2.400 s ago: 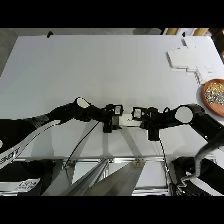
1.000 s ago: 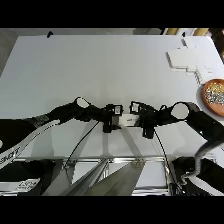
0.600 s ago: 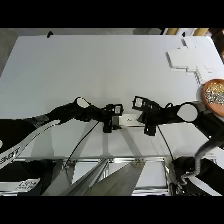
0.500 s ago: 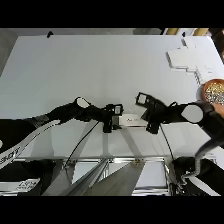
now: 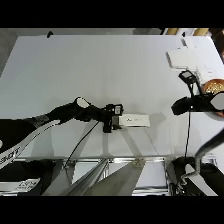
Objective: Fold the box and place the chain.
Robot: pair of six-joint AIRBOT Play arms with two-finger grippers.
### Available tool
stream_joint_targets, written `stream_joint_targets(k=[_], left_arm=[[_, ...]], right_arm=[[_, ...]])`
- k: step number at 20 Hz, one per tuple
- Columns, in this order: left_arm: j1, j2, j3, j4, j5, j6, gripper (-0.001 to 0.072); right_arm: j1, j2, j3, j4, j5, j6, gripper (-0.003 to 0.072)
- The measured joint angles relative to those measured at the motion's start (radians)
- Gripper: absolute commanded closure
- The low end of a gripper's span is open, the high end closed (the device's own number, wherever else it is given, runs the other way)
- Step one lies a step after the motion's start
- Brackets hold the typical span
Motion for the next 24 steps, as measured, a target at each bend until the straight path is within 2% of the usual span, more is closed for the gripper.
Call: stream_joint_targets(k=[4,9,11,14,18,21,24], left_arm=[[0.000,0.000,0.000,0.000,-0.002,0.000,0.0436],[0.007,0.017,0.000,-0.002,-0.018,-0.005,0.0437],[0.028,0.060,0.000,-0.002,-0.019,-0.055,0.0437],[0.103,0.177,0.000,0.048,-0.022,-0.208,0.0437],[0.277,0.372,0.000,0.272,-0.020,-0.591,0.0435],[0.456,0.503,0.000,0.532,-0.016,-0.995,0.0437],[0.634,0.581,0.000,0.848,-0.047,-1.373,0.0436]], right_arm=[[-0.096,-0.080,0.000,-0.005,0.041,0.052,0.0673],[-0.125,-0.115,0.001,-0.003,0.080,0.071,0.0673],[-0.128,-0.119,0.001,-0.002,0.088,0.074,0.0673],[-0.130,-0.122,0.001,-0.002,0.094,0.074,0.0673],[-0.131,-0.123,0.001,-0.002,0.098,0.076,0.0673],[-0.131,-0.123,0.001,-0.002,0.099,0.076,0.0673],[-0.131,-0.123,0.001,-0.002,0.099,0.076,0.0673]])
